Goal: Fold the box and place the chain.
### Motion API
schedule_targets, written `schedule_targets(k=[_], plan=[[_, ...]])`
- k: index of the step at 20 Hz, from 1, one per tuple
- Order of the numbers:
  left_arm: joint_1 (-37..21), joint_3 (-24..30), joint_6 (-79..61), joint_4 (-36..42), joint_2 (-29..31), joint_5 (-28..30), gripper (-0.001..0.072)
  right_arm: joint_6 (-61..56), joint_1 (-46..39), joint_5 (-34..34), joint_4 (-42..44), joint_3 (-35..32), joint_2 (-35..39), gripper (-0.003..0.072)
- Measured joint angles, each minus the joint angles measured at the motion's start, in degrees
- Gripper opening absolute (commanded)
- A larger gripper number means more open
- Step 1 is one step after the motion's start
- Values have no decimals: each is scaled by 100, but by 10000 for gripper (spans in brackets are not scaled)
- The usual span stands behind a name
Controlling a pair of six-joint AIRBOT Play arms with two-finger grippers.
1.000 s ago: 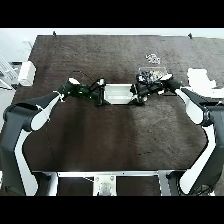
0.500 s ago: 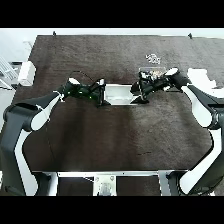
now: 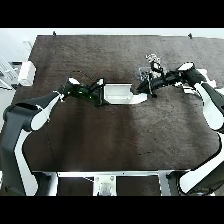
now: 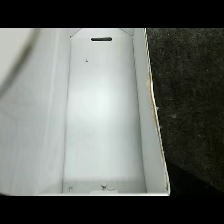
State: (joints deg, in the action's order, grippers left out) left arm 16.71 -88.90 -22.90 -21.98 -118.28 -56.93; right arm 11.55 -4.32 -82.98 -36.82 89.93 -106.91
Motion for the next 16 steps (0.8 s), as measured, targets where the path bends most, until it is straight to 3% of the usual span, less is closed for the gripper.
schedule_targets(k=[5,11,16], plan=[[0,0,-4,0,0,-7,289,-247,404,-109,306,-42,26,16],[-2,0,-4,0,0,-13,289,-372,612,697,1156,-33,26,15],[-2,0,-2,0,0,-20,288,-570,664,1351,1266,-31,-140,15]])
